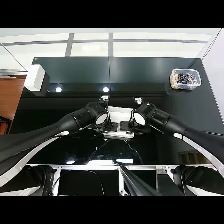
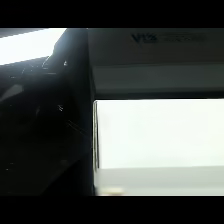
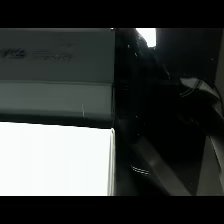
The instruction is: Fold the box and place the chain.
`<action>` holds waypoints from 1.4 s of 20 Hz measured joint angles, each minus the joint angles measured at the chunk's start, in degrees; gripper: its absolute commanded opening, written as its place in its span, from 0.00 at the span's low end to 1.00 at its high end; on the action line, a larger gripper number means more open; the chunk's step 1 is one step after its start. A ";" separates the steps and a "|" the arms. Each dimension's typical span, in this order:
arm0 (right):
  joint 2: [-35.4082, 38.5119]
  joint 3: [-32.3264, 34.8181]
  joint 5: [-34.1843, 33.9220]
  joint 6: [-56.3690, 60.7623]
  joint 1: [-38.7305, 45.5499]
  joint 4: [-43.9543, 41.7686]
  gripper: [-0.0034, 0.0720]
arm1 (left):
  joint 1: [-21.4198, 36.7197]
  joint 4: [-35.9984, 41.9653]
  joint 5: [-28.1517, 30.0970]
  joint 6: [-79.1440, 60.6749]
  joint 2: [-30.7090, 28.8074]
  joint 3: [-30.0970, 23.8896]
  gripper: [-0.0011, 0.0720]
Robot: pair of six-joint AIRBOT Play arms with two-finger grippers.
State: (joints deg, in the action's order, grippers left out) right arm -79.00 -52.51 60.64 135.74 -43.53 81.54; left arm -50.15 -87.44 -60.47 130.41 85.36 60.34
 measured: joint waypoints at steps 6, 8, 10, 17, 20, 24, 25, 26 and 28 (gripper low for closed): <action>-0.28 0.02 -0.50 -0.57 0.00 -0.35 0.14 | 0.02 0.04 0.00 0.00 0.00 0.00 0.05; -0.28 0.02 -0.66 -0.81 0.00 -0.83 0.42 | 0.02 0.02 0.33 -0.17 0.00 0.00 0.05; -0.28 0.02 -0.57 -0.90 0.00 -0.98 0.15 | 0.02 0.04 0.31 -0.17 0.00 0.00 0.05; -0.24 0.02 -0.35 -0.81 0.00 -1.62 0.44 | 0.02 0.02 0.09 -0.17 0.00 0.00 0.05; 0.00 0.02 -0.24 -0.90 0.00 -2.14 0.59 | 0.02 0.09 0.33 -0.15 0.00 0.00 0.05; 1.53 0.02 1.11 -2.21 0.00 -1.99 0.59 | 0.02 0.07 0.22 -0.15 0.00 0.00 0.05; 2.40 -0.04 1.66 -3.15 0.00 -1.81 0.59 | 0.02 0.07 0.11 -0.15 0.00 0.00 0.05; 3.48 -0.15 2.19 -4.09 0.04 -1.77 0.59 | 0.02 0.07 -0.02 -0.15 0.00 0.00 0.05; 6.93 -0.28 3.63 -6.36 0.31 -1.36 0.59 | 0.02 0.04 -0.02 -0.13 0.00 0.00 0.05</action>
